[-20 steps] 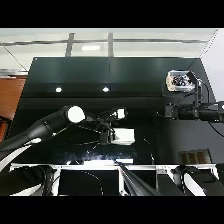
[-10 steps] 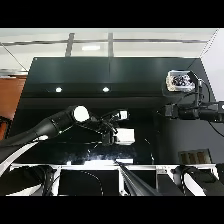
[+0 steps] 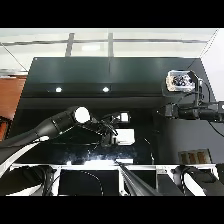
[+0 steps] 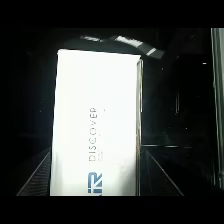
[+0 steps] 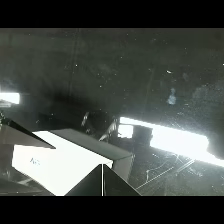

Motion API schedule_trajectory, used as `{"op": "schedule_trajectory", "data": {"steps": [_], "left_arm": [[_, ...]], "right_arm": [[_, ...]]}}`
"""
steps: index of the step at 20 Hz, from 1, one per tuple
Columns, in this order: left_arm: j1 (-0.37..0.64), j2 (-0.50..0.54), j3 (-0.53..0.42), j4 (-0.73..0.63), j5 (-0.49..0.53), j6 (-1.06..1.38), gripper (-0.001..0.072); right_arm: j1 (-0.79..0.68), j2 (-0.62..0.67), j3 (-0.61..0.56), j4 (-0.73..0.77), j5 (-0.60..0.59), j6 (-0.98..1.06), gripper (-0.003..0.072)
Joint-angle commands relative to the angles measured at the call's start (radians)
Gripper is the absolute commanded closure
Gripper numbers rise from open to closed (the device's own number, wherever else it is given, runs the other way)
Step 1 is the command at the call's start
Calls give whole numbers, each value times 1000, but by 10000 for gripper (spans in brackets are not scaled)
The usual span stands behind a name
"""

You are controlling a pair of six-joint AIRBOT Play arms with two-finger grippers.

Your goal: Fold the box and place the chain.

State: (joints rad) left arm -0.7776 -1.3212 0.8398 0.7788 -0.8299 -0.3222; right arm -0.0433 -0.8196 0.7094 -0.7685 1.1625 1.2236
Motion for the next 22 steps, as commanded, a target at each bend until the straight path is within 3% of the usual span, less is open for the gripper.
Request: {"op": "schedule_trajectory", "data": {"steps": [1, 13, 14, 15, 16, 19, 22], "left_arm": [[-21, -10, 1, 6, 24, 0, 8], [-58, -112, 1, 78, 88, 0, 24], [-58, -112, 1, 85, 80, 0, 90], [-57, -110, 3, 102, 66, -1, 238], [-53, -103, 6, 126, 55, -13, 337], [35, -51, 24, 224, 56, -172, 356], [258, -37, 71, 325, 32, -335, 357]], "right_arm": [[0, 0, 1, 0, 0, 0, 673], [0, 0, 1, 0, 0, 0, 673], [0, 0, 1, 0, 0, 0, 673], [0, 0, 1, 0, 0, 0, 673], [0, 0, 1, 0, 0, 0, 673], [0, 0, 1, 0, 0, 0, 673], [0, 0, 1, 0, -3, 0, 673]]}}
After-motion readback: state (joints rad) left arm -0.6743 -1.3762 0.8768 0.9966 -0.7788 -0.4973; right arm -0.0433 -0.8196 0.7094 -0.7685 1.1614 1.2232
